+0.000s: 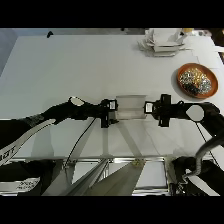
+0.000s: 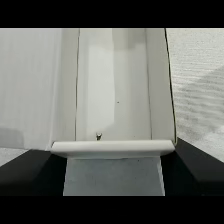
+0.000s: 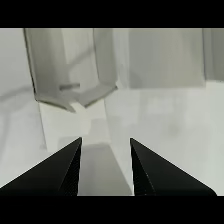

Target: Fold the box and place the chain.

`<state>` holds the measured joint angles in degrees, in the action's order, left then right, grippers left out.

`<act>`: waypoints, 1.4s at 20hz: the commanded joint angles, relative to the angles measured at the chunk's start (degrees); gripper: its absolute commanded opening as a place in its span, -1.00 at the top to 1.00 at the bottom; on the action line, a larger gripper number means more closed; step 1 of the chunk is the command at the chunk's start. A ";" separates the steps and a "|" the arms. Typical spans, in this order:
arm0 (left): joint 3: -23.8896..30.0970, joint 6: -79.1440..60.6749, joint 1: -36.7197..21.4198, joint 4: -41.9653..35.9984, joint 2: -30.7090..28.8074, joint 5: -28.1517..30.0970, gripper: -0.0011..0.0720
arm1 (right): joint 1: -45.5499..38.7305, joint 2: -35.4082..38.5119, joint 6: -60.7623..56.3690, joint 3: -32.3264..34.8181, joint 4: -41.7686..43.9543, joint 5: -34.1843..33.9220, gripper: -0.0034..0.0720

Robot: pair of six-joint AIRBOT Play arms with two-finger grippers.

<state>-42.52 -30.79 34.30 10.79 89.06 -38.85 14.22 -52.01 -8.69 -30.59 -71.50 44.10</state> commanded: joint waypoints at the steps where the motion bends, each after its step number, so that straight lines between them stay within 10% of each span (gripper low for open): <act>1: 0.00 0.00 0.00 0.02 0.02 0.00 0.93 | -4.26 -3.69 7.98 0.02 3.54 0.31 0.02; 28: 0.00 0.00 0.00 0.00 0.02 0.00 0.93 | -4.07 -12.72 28.81 0.07 30.08 3.39 0.76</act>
<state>-42.52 -30.76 34.30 10.79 89.06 -38.89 9.93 -64.18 18.57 -30.55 -44.51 47.24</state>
